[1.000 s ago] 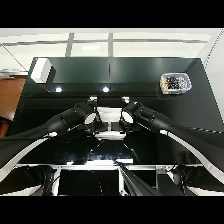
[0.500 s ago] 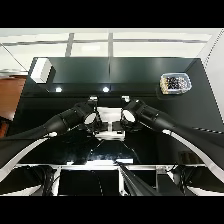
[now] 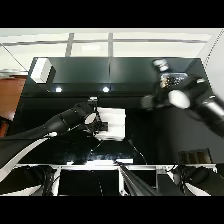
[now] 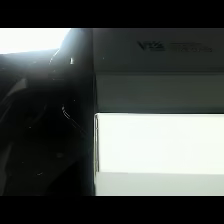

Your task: Fold the box and place the chain.

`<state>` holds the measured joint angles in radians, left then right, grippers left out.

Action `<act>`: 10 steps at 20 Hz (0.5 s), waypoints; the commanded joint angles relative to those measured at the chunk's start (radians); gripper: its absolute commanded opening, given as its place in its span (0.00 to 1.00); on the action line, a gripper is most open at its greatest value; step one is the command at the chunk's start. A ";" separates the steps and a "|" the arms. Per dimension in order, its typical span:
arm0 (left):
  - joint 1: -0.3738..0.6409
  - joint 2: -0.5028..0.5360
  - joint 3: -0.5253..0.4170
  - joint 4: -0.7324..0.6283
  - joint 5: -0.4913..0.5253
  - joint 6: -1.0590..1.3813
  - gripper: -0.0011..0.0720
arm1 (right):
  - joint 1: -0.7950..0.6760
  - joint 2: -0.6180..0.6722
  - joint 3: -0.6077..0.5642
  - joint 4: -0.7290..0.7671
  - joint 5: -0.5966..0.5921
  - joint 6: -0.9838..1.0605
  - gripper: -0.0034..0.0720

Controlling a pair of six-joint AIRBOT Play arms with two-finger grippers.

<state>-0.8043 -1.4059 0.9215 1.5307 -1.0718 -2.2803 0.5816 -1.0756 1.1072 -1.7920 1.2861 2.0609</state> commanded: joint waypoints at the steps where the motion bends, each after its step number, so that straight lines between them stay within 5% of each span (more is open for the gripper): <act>1: 0.000 0.000 0.001 0.002 -0.002 0.000 0.06 | -0.213 0.059 -0.013 -0.142 -0.044 -0.085 0.64; 2: 0.000 0.000 0.001 0.002 0.000 0.000 0.06 | -0.277 0.048 -0.026 -0.140 -0.106 -0.103 0.76; 3: 0.000 0.000 0.001 0.001 0.002 0.000 0.06 | -0.344 0.027 -0.035 -0.140 -0.175 -0.141 0.99; 6: 0.000 0.000 0.001 0.001 0.007 0.000 0.06 | -0.477 -0.077 -0.021 -0.133 -0.389 -0.198 1.00; 10: 0.000 0.000 0.001 0.001 0.016 0.000 0.06 | -0.562 -0.330 0.138 -0.047 -0.430 -0.199 0.99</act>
<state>-0.8043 -1.4059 0.9215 1.5314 -1.0710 -2.2803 0.0952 -1.2613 1.1625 -1.8870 0.9356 1.8839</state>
